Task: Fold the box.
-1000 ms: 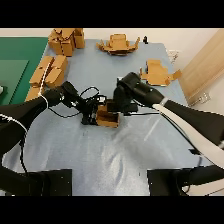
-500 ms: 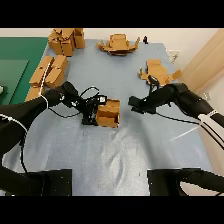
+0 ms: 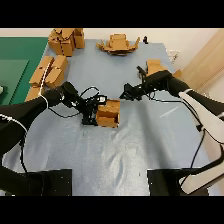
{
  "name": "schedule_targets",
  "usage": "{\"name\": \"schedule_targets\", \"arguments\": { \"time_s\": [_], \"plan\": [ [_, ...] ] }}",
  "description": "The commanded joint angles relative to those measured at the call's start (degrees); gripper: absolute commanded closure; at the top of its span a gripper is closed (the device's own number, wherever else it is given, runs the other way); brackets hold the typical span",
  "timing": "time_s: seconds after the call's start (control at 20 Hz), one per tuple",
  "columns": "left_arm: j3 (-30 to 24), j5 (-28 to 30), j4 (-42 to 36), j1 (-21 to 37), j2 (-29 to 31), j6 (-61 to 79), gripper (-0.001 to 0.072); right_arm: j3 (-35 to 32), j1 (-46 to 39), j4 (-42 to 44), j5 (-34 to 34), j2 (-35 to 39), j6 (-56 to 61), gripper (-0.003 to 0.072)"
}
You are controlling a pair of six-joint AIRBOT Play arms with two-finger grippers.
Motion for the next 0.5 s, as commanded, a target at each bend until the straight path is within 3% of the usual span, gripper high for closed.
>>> {"name": "schedule_targets", "arguments": {
  "time_s": [0.0, 0.2, 0.45],
  "plan": [
    [0.0, 0.0, 1.2, 0.0, 0.0, 0.0, 0.0544, 6.5, 3.2, 3.6, -14.0, -4.9, -19.3, 0.0680],
    [0.0, -0.1, 2.0, 0.3, 0.0, -0.4, 0.0544, 5.2, 8.3, 2.7, -14.4, -1.5, -26.4, 0.0681],
    [0.1, -0.5, 2.1, 0.5, 0.0, -1.4, 0.0544, -8.8, 9.2, 3.2, -1.6, 8.5, -30.9, 0.0681]
  ]
}}
